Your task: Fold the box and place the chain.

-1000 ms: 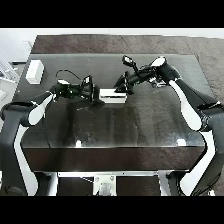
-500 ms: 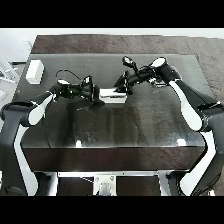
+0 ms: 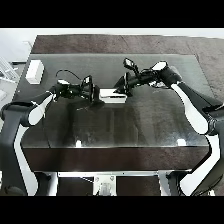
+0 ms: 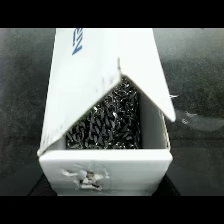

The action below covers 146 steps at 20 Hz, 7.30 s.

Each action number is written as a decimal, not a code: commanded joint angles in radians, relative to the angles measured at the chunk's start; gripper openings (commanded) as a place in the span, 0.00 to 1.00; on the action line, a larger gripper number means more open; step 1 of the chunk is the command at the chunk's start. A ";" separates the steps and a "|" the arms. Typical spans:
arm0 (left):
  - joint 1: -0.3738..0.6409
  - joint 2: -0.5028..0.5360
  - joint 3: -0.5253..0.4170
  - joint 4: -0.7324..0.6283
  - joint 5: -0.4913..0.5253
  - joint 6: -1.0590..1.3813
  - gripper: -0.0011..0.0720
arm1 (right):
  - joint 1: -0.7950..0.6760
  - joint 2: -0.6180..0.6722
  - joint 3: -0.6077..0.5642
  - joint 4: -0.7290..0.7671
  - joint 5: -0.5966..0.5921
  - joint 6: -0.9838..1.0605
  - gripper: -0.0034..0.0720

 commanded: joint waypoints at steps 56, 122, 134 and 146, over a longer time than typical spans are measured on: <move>0.000 0.000 0.000 0.000 0.000 0.000 0.68 | -0.035 0.069 -0.247 0.156 -0.045 -0.131 0.05; 0.424 0.415 -0.217 -0.020 0.884 -0.691 0.04 | -0.251 0.843 -0.983 0.287 -0.614 0.155 0.05; 0.401 0.309 -0.232 -0.028 0.935 -0.844 0.04 | -0.249 0.843 -0.983 0.325 -0.579 0.155 0.05; 0.401 0.314 -0.232 0.063 0.891 -0.863 1.00 | -0.242 0.843 -0.983 0.368 -0.579 0.154 0.63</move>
